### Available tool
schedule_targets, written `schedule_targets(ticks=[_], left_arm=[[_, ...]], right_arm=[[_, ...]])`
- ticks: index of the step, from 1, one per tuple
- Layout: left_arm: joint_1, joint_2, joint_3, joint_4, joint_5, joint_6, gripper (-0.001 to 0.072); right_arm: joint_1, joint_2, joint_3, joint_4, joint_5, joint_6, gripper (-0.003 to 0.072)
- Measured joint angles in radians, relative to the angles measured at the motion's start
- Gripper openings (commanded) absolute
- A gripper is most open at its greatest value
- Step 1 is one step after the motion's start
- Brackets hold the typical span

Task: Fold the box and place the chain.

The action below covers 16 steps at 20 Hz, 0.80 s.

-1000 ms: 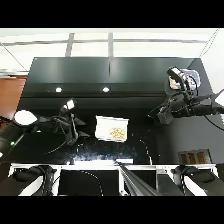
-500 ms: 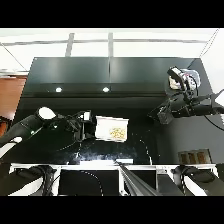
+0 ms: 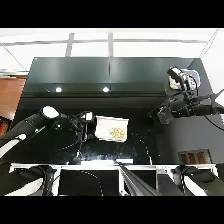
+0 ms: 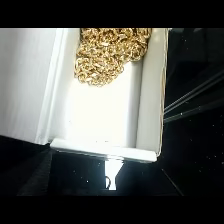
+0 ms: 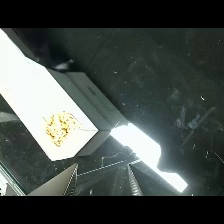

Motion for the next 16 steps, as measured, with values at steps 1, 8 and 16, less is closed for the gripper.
schedule_targets(ticks=[1, 8, 16], left_arm=[[-0.004, -0.001, 0.000, -0.003, 0.000, 0.001, 0.0714], [-0.035, -0.001, 0.000, -0.013, 0.006, 0.007, 0.0441], [-0.039, -0.001, 0.000, -0.013, 0.008, 0.007, 0.0404]], right_arm=[[0.000, 0.000, 0.000, 0.000, 0.000, 0.000, 0.0384], [0.003, 0.000, -0.001, 0.000, -0.017, 0.000, 0.0549], [0.206, -0.150, -0.001, 0.017, -0.294, 0.106, 0.0713]])
